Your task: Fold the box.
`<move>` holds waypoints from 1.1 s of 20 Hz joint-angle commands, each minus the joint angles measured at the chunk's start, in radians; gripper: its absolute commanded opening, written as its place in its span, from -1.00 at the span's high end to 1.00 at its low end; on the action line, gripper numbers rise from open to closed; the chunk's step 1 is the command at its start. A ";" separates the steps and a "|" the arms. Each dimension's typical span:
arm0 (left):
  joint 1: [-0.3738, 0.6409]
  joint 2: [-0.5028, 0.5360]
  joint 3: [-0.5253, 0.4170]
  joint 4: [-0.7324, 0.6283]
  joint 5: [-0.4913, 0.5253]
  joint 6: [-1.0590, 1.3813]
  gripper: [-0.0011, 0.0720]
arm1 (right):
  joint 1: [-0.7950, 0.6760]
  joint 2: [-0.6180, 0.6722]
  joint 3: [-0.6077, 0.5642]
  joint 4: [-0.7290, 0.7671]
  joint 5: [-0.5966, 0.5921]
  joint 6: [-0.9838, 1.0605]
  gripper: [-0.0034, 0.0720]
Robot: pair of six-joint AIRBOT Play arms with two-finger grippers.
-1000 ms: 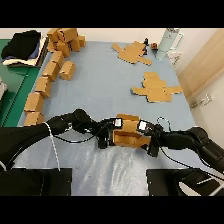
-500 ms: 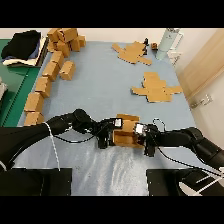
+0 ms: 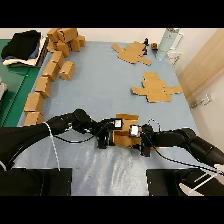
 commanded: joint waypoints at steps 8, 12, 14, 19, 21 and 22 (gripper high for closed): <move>0.001 0.000 0.000 -0.002 0.002 -0.002 -0.33 | 0.011 -0.015 0.000 -0.020 0.008 0.008 -0.80; 0.001 0.000 0.000 -0.002 0.002 -0.002 -0.33 | 0.009 0.045 0.085 -0.254 -0.253 0.526 0.91; 0.001 0.000 0.000 -0.002 0.002 -0.002 -0.33 | 0.009 0.093 0.159 -0.441 -0.410 0.896 0.90; 0.001 0.000 0.000 -0.002 0.002 -0.002 -0.33 | -0.082 0.158 0.205 -0.817 -0.639 1.411 0.90; 0.001 0.000 0.000 -0.002 0.002 -0.002 -0.33 | -0.198 0.114 0.172 -0.716 -0.620 1.444 0.90; 0.001 0.000 0.000 -0.002 0.002 -0.002 -0.33 | -0.257 0.079 0.151 -0.624 -0.579 1.436 0.90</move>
